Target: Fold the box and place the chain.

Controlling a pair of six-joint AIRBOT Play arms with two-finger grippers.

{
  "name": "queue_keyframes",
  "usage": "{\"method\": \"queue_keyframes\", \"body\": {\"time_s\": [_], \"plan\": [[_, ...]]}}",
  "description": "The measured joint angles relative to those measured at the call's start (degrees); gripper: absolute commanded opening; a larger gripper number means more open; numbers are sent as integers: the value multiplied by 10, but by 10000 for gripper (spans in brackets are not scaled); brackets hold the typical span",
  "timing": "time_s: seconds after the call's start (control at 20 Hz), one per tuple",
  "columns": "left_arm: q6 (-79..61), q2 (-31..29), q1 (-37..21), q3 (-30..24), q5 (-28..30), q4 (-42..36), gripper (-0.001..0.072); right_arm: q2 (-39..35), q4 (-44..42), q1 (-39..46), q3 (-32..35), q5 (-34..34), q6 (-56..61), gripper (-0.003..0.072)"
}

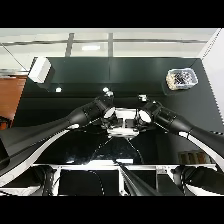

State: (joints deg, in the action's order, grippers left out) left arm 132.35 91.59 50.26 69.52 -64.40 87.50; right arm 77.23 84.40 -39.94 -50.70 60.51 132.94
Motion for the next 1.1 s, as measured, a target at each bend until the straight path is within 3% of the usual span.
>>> {"method": "queue_keyframes", "body": {"time_s": [0.2, 0.25, 0.3, 0.5, 0.75, 0.95, 1.0, 1.05, 1.1], "plan": [[0, 0, 0, 0, 2, 1, 29, 3, 1, 0, 0, -7, 0, 27], [0, 0, 0, 0, 3, 1, 29, 4, 1, 0, 0, -7, -1, 185], [0, 0, 0, 0, 5, 1, 29, 4, 3, 0, 0, -6, -3, 280], [-2, 0, 0, 0, 8, 1, 28, -15, 4, 3, -1, 0, -22, 280], [-1, 0, 0, 0, 8, 1, 29, -104, 5, 31, -6, 26, -82, 279], [-1, 0, 0, 0, 9, 1, 29, -204, 101, 83, -7, 27, -106, 280], [-1, 0, 0, 0, 9, 1, 29, -218, 150, 106, -6, 20, -107, 372], [-1, 0, 0, 0, 9, 1, 29, -226, 194, 131, -2, 11, -106, 713], [-1, 0, 0, 0, 9, 1, 28, -227, 228, 166, 4, -7, -106, 712]]}}
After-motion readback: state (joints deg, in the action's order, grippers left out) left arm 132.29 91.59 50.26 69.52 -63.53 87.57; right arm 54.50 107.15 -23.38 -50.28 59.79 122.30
